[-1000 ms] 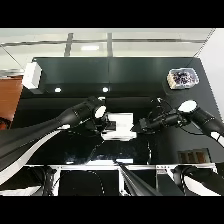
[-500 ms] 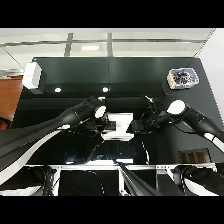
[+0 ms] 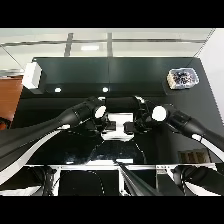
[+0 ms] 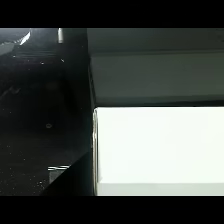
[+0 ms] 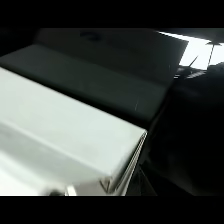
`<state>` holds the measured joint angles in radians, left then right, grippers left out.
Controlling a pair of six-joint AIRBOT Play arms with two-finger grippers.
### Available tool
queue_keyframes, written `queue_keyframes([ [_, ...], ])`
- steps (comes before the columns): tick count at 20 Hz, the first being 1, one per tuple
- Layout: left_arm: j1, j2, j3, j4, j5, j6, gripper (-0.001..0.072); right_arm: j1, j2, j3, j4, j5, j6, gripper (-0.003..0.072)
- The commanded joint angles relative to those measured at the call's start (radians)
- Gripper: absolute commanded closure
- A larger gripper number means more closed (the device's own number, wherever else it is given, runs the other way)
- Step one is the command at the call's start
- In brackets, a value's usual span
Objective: Fold the box and place the chain.
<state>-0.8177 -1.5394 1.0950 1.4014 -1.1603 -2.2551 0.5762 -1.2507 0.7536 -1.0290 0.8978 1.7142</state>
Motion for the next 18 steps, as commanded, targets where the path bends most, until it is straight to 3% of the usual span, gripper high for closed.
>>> queue_keyframes([
  [1,0.001,0.001,0.000,0.000,0.000,0.000,0.0683,0.079,-0.051,0.086,-0.208,0.054,0.219,0.0222],
  [4,0.000,0.001,0.000,0.000,0.000,0.000,0.0683,0.143,-0.086,0.161,-0.380,0.151,0.401,0.0222],
  [9,0.001,0.001,0.000,0.000,0.000,0.000,0.0683,0.191,-0.090,0.172,-0.404,0.179,0.541,0.0222],
  [11,0.001,0.001,0.000,0.000,-0.001,0.000,0.0683,0.192,-0.098,0.172,-0.388,0.174,0.542,0.0394],
  [16,0.001,0.001,0.000,0.000,-0.001,0.000,0.0683,0.192,-0.132,0.172,-0.365,0.175,0.557,0.0394],
  [17,0.000,0.001,0.000,0.000,-0.001,0.000,0.0683,0.192,-0.132,0.173,-0.360,0.170,0.557,0.0455],
  [18,0.000,0.001,0.000,0.000,-0.001,0.000,0.0683,0.192,-0.132,0.173,-0.357,0.165,0.557,0.0637],
])
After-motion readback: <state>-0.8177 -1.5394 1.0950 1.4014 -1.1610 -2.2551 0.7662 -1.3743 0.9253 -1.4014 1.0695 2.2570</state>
